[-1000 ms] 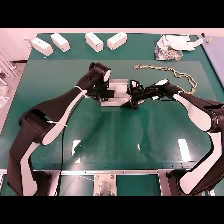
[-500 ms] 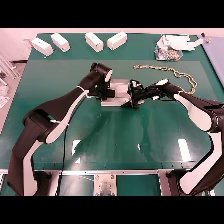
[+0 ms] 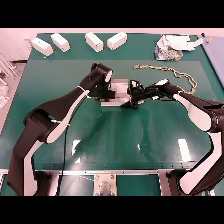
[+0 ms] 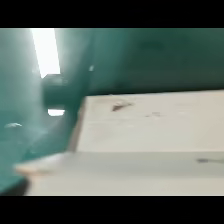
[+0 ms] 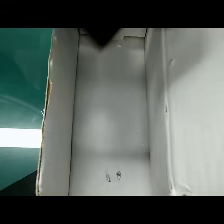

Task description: Fold the box and place the chain.

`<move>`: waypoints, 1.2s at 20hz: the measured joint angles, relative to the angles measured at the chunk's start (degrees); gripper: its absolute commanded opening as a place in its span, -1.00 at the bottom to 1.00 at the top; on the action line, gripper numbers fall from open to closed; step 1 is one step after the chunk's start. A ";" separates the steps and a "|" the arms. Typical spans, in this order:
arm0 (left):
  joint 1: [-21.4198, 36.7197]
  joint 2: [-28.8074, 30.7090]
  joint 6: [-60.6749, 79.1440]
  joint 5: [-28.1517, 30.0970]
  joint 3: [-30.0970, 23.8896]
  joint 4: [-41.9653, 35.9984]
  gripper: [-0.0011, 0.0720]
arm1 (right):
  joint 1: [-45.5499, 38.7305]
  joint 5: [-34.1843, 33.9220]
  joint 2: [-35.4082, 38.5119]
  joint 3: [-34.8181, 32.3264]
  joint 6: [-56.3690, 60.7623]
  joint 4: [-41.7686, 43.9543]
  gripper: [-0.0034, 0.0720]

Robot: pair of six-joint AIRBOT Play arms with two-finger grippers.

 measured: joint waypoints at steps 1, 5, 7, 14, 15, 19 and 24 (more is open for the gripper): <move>0.07 0.22 0.15 -0.02 0.52 -0.17 0.51 | 0.00 -0.02 0.00 0.00 0.02 0.02 0.59; 1.14 0.63 0.92 -1.07 1.46 -1.64 0.51 | -0.02 -0.02 0.00 0.00 0.04 0.00 0.58; 1.60 1.36 2.64 -1.75 1.62 -3.10 0.51 | -0.02 -0.02 0.00 0.00 0.09 0.00 0.58; 3.21 7.80 17.16 -5.11 1.44 -7.17 0.51 | -0.02 0.00 0.00 0.00 0.11 0.00 0.59; 3.54 9.20 19.50 -6.27 1.42 -7.50 0.51 | -0.02 0.00 0.00 0.00 0.11 -0.02 0.59; 6.95 14.64 29.86 -8.46 -0.55 -8.04 0.51 | -0.02 0.00 0.00 0.00 0.11 -0.02 0.58; 15.50 17.20 43.45 -9.68 -6.49 -17.68 0.51 | -0.02 0.00 0.00 0.00 0.11 -0.02 0.59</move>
